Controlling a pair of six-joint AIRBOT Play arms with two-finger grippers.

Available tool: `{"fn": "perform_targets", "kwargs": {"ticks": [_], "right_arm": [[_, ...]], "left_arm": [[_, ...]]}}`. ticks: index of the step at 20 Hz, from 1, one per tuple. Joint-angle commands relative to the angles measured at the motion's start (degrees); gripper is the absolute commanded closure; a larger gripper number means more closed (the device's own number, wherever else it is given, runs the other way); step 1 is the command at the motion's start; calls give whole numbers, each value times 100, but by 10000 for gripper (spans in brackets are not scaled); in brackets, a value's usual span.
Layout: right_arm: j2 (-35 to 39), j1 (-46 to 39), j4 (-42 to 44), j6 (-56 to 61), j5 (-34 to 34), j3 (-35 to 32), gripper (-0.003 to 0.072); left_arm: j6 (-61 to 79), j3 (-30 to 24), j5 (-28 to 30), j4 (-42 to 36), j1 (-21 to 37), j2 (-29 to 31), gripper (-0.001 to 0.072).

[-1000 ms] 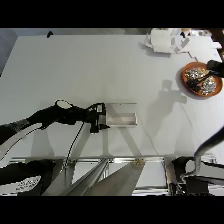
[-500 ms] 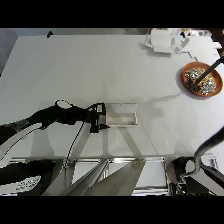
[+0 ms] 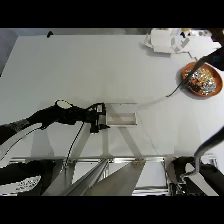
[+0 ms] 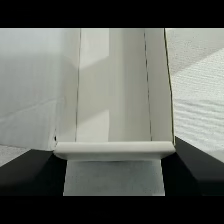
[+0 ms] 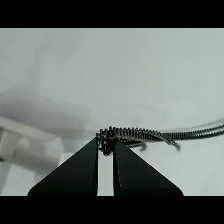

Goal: Fold the box and place the chain.

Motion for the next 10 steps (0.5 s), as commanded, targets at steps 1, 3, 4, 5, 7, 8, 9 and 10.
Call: {"fn": "perform_targets", "kwargs": {"ticks": [1, 3, 4, 5, 7, 8, 9, 10], "right_arm": [[87, 743, 15, 17, 236, -2, 673], [87, 1032, 13, 83, 234, -4, 673], [92, 1169, 13, 184, 238, -7, 674], [114, 1290, 13, 192, 236, -35, 674], [175, 1556, 15, 269, 219, -205, 674], [210, 1716, 22, 315, 153, -343, 674], [245, 1871, 44, 328, 55, -494, 674], [264, 2059, 96, 363, -76, -667, 674]], "left_arm": [[0, 4, 2, 0, 2, 2, 501], [0, 2, 2, 0, 2, 2, 501], [0, 2, 2, 0, 2, 2, 501], [0, 4, 2, 0, 2, 2, 501], [0, 2, 2, 0, 2, 2, 501], [0, 2, 2, 0, 2, 2, 501], [0, 2, 0, 2, 2, 2, 501], [0, 2, 2, 0, 2, 2, 501]]}}
